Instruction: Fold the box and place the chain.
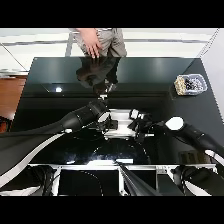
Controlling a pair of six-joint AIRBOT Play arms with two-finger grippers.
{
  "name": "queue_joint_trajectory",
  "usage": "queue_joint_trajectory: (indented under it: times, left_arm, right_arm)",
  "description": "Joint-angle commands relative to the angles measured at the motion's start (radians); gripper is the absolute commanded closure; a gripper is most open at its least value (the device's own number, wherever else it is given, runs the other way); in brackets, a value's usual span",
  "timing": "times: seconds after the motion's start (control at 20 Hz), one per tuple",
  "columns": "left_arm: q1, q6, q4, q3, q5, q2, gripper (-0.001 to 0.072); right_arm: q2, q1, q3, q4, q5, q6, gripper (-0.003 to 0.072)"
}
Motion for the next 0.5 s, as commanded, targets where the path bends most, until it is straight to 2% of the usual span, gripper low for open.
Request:
queue_joint_trajectory:
  times: [0.0,0.1,0.25,0.35,0.45]
  left_arm:
    - [0.0,0.002,-0.001,0.0,-0.005,0.0,0.0677]
    - [0.002,0.002,0.0,0.0,0.0,0.0,0.0677]
    - [0.002,0.002,0.0,0.002,0.007,0.0,0.0677]
    - [0.002,0.002,0.0,0.002,0.008,0.0,0.0677]
    - [0.002,0.002,0.0,0.002,0.008,0.0,0.0677]
  right_arm:
    - [0.134,-0.111,0.034,-0.113,0.188,0.334,0.0677]
    - [0.229,-0.226,0.068,-0.251,0.306,0.551,0.0677]
    - [0.295,-0.462,0.077,-0.497,0.378,1.007,0.0677]
    - [0.29,-0.607,0.046,-0.546,0.409,1.247,0.0677]
    - [0.28,-0.698,-0.017,-0.543,0.415,1.369,0.0676]
